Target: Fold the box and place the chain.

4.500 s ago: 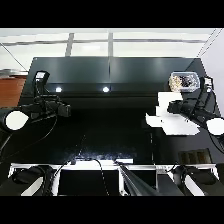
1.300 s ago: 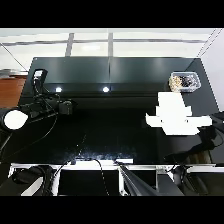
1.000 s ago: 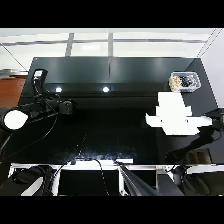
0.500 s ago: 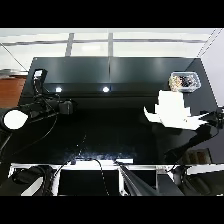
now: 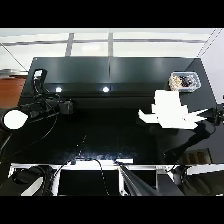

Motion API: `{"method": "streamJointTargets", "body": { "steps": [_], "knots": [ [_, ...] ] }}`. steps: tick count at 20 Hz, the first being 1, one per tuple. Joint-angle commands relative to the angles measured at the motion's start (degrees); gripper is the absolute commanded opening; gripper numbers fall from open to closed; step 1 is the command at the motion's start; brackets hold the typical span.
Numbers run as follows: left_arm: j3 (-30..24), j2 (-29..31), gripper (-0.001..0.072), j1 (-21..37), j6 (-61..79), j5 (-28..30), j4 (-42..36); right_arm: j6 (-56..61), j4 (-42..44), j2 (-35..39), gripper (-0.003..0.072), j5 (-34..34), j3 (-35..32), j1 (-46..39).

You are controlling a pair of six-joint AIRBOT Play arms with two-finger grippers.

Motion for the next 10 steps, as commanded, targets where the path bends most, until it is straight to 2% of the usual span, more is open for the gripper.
{"method": "streamJointTargets", "body": {
  "steps": [1,3,6,10],
  "knots": [
    [0.02,0.02,0.0715,-0.02,0.02,0.09,0.07,-0.2,2.08,0.33,0.0022,2.71,-0.02,3.96],
    [0.02,0.02,0.0715,-0.02,0.02,0.11,0.11,0.04,2.69,0.33,0.0022,3.54,-0.02,7.78],
    [0.02,0.02,0.0715,-0.02,0.02,0.09,0.07,1.4,8.66,0.5,0.0022,5.31,-0.02,13.97],
    [0.02,0.02,0.0715,-0.02,0.0,0.09,0.09,1.46,14.1,4.85,0.0021,1.75,-1.88,22.43]
  ]
}}
